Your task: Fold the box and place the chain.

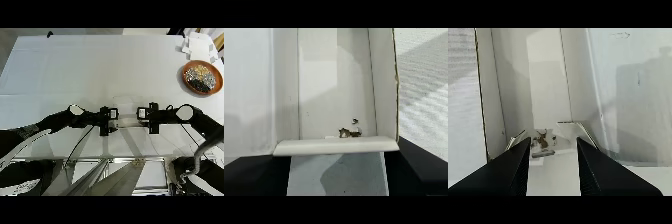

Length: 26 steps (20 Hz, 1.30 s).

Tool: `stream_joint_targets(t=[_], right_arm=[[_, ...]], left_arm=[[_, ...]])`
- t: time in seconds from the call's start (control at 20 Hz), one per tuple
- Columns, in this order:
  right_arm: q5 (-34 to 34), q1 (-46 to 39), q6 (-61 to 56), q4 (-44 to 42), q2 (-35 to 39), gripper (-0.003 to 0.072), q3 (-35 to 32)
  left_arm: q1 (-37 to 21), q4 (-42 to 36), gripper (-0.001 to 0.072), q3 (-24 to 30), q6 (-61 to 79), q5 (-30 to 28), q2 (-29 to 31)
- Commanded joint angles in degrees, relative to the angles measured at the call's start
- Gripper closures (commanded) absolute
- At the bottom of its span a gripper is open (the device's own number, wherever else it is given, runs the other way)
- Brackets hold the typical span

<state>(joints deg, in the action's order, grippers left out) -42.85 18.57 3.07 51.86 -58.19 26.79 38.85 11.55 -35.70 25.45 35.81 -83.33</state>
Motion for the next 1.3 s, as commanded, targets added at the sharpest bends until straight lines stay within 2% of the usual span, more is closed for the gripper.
stream_joint_targets(t=[0.0,0.05,0.1,0.5,0.55,0.6,0.7,0.85,0.9,0.95,1.05,1.15,1.25], right_arm=[[0.02,0.07,0.0,-0.07,-0.02,0.034,-0.04],[0.02,0.07,0.0,-0.07,-0.02,0.0295,-0.04],[0.02,0.07,0.0,-0.07,-0.02,0.0196,-0.04],[0.04,0.04,-0.02,-0.07,-0.02,0.0188,-0.04],[0.02,0.04,-0.02,-0.04,-0.02,0.0254,-0.04],[-0.02,0.04,-0.02,0.0,-0.02,0.039,-0.04],[-0.22,0.04,-0.02,-0.02,0.0,0.0531,-0.04],[-0.35,0.04,-0.07,-0.02,0.9,0.0547,-0.04],[-0.79,0.04,-0.07,0.04,1.95,0.0595,-0.04],[-1.55,0.04,-0.2,0.46,3.39,0.0681,-0.04],[-3.37,0.04,-1.7,0.94,7.1,0.0678,-0.04],[-5.33,0.02,-9.68,0.98,11.61,0.0678,0.0],[-5.81,-0.02,-26.84,3.69,16.57,0.0679,0.0]], left_arm=[[0.04,0.02,0.0459,0.0,0.04,-0.02,0.02],[0.04,0.02,0.0459,0.0,0.04,-0.02,0.02],[0.04,0.02,0.0459,0.0,0.02,-0.02,0.02],[0.04,0.02,0.0459,0.0,0.04,-0.02,0.02],[0.04,0.02,0.0459,0.0,0.04,-0.02,0.02],[0.04,0.02,0.0459,0.0,0.02,-0.02,0.02],[0.04,0.02,0.0459,0.0,0.04,0.0,0.02],[0.04,0.02,0.0459,0.0,0.04,0.0,0.02],[0.04,0.02,0.0459,0.0,0.02,0.0,0.02],[0.04,0.02,0.0459,0.0,0.02,-0.02,0.02],[0.04,0.02,0.0459,0.0,0.04,-0.02,0.02],[0.04,0.02,0.0459,0.0,0.04,0.0,0.02],[0.04,0.02,0.0459,0.0,0.04,0.0,0.02]])
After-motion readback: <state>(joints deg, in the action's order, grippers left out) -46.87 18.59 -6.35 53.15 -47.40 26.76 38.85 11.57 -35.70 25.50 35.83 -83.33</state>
